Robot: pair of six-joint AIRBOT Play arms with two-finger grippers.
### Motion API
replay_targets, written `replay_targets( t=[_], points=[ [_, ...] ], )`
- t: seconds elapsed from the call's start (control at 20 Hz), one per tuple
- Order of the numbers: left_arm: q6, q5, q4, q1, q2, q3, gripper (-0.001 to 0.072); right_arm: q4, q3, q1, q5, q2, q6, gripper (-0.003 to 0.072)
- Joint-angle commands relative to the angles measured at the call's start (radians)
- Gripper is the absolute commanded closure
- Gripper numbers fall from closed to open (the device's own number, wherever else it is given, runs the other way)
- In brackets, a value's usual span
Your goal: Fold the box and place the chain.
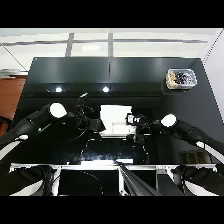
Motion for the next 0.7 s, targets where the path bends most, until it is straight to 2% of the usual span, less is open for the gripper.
replay_targets(
  t=[0.0,0.15,0.2,0.3,0.35,0.55,0.6,0.65],
  points=[
    [-0.294,0.026,0.235,-0.097,-0.027,0.066,0.0100,0.000,0.001,0.000,0.000,0.000,0.000,0.0214],
    [-0.497,0.013,0.389,-0.177,-0.053,0.141,0.0100,0.000,0.001,0.000,0.000,0.000,0.000,0.0214],
    [-0.562,-0.019,0.439,-0.197,-0.066,0.159,0.0116,0.000,0.001,0.000,0.000,0.000,0.000,0.0214],
    [-0.649,-0.152,0.473,-0.218,-0.109,0.200,0.0221,0.000,0.001,0.000,0.000,0.000,0.000,0.0214],
    [-0.650,-0.191,0.470,-0.227,-0.129,0.219,0.0221,0.000,0.001,0.000,0.000,0.000,0.000,0.0213],
    [-0.772,-0.171,0.534,-0.273,-0.153,0.243,0.0221,0.000,0.001,0.000,0.000,0.000,0.000,0.0214],
    [-0.776,-0.158,0.534,-0.280,-0.153,0.243,0.0238,0.000,0.001,0.000,0.000,0.000,0.000,0.0214],
    [-0.778,-0.147,0.533,-0.286,-0.154,0.243,0.0294,0.000,0.001,0.000,0.000,0.000,0.000,0.0214]
  ],
)
